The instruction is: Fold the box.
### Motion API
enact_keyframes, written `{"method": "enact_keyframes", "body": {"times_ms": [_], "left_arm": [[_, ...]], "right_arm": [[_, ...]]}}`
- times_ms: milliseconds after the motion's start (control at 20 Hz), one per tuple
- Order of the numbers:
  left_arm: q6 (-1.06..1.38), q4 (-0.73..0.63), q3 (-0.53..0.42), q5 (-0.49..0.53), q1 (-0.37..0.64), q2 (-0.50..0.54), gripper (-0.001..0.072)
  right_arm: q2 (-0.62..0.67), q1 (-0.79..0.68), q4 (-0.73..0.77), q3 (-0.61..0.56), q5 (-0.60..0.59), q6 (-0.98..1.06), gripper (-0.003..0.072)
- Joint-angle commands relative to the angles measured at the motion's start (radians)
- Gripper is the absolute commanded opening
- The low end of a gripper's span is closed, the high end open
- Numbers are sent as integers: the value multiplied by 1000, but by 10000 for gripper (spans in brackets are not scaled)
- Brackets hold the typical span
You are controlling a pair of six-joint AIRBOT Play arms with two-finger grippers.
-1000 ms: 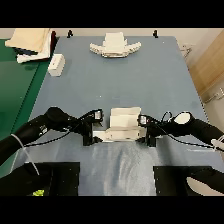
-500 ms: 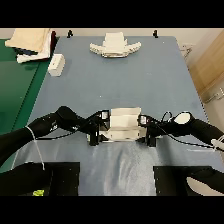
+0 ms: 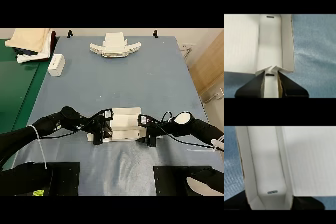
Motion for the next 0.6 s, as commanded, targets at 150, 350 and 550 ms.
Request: {"method": "enact_keyframes", "body": {"times_ms": [150,350,550], "left_arm": [[21,-55,1,15,-19,-20,521],[20,-54,1,24,-19,-20,675],[-3,-7,2,23,-19,-15,629]], "right_arm": [[0,0,0,0,0,-1,512],[0,0,0,0,0,-1,512],[0,0,0,0,0,-1,512]]}}
